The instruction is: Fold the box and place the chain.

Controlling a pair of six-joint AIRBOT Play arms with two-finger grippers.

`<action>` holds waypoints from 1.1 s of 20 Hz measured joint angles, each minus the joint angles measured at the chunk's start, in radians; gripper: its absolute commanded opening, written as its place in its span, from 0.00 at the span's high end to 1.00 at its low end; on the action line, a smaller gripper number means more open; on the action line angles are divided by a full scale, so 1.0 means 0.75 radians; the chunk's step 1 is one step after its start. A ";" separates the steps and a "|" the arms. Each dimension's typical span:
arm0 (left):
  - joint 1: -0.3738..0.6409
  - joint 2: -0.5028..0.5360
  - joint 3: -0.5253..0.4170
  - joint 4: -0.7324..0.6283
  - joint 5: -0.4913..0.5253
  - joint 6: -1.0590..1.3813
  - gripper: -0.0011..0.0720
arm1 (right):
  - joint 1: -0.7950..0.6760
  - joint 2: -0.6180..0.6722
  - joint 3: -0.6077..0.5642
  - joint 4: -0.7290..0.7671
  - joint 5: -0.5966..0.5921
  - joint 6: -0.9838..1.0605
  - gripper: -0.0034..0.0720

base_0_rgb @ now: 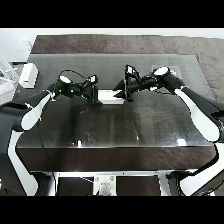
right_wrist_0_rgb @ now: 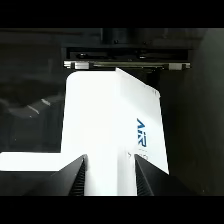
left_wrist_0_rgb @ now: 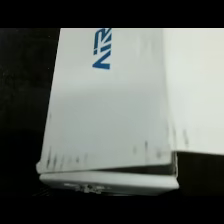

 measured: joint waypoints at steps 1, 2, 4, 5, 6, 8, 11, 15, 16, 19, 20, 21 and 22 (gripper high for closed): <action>0.000 0.000 0.000 0.000 0.001 0.000 0.27 | -0.001 -0.001 -0.006 0.006 -0.011 -0.009 0.45; 0.000 0.000 0.000 0.000 0.000 0.000 0.27 | -0.001 -0.003 -0.011 0.013 -0.020 -0.014 0.45; 0.000 0.000 0.000 0.000 0.000 0.000 0.28 | 0.001 -0.011 -0.017 0.017 -0.044 -0.023 0.45; 0.000 0.000 0.000 0.000 0.000 -0.001 0.27 | 0.000 -0.013 -0.019 0.019 -0.050 -0.028 0.45; 0.000 0.000 0.000 0.000 0.000 -0.001 0.27 | 0.001 -0.015 -0.020 0.022 -0.056 -0.030 0.45; 0.000 -0.001 0.000 0.000 0.000 -0.001 0.28 | 0.002 -0.018 -0.022 0.022 -0.062 -0.033 0.45; 0.000 -0.001 0.000 0.000 0.000 -0.001 0.27 | 0.009 -0.019 -0.023 0.021 -0.070 -0.037 0.45; 0.000 0.000 0.000 0.000 0.000 -0.001 0.27 | 0.016 -0.018 -0.023 0.019 -0.033 -0.048 0.59; 0.000 -0.001 0.000 0.000 0.001 0.000 0.28 | 0.016 -0.017 -0.023 0.019 -0.026 -0.055 0.59; 0.000 -0.001 0.000 0.000 0.000 0.000 0.27 | 0.016 -0.015 -0.023 0.014 -0.010 -0.067 0.59; 0.000 0.000 0.000 0.000 0.000 0.000 0.27 | 0.016 -0.015 -0.023 0.005 -0.009 -0.068 0.59; 0.000 -0.001 0.000 0.000 0.000 -0.001 0.27 | 0.016 -0.015 -0.022 -0.008 -0.006 -0.068 0.59; 0.000 0.000 0.000 0.000 0.000 -0.001 0.28 | 0.016 -0.015 -0.018 -0.016 -0.004 -0.068 0.59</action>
